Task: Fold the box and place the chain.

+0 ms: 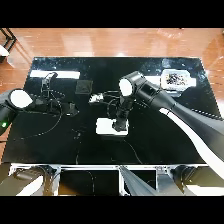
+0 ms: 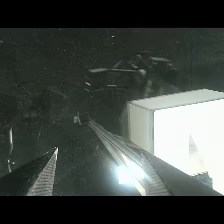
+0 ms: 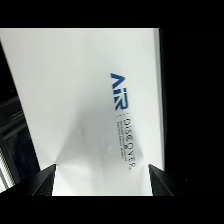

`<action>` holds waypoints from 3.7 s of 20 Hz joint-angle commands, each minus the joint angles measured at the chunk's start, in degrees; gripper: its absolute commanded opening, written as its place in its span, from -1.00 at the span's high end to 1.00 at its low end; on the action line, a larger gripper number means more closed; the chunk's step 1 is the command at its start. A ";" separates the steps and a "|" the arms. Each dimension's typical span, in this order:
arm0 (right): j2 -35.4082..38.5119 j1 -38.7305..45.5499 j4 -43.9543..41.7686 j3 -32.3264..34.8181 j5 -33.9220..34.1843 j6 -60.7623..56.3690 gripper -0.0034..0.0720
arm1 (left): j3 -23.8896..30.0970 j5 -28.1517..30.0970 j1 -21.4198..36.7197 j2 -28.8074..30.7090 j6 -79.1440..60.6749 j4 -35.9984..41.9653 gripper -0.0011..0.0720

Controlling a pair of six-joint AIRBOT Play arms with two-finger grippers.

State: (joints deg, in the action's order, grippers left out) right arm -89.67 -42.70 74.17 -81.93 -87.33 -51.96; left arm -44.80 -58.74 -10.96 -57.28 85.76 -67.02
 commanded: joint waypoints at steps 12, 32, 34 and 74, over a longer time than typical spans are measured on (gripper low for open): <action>-0.02 -0.61 -0.20 0.00 -1.05 0.37 -0.99 | 0.02 0.00 0.07 -0.02 0.17 -0.04 -0.74; -0.09 -0.63 -1.51 0.00 -2.38 0.37 -0.98 | 0.02 -0.04 0.07 -0.02 0.17 -0.04 -0.74; -0.09 -0.61 -1.46 0.00 -2.16 0.37 -0.98 | 0.02 -0.02 0.07 -0.02 0.17 -0.04 -0.74; -1.73 -3.52 7.08 0.00 2.47 -6.78 -0.66 | 0.02 0.07 0.07 -0.02 0.17 -0.09 -0.74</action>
State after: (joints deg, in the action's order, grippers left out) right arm -91.35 -46.11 80.86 -81.93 -84.44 -58.11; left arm -44.80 -58.67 -10.96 -57.28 85.95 -67.09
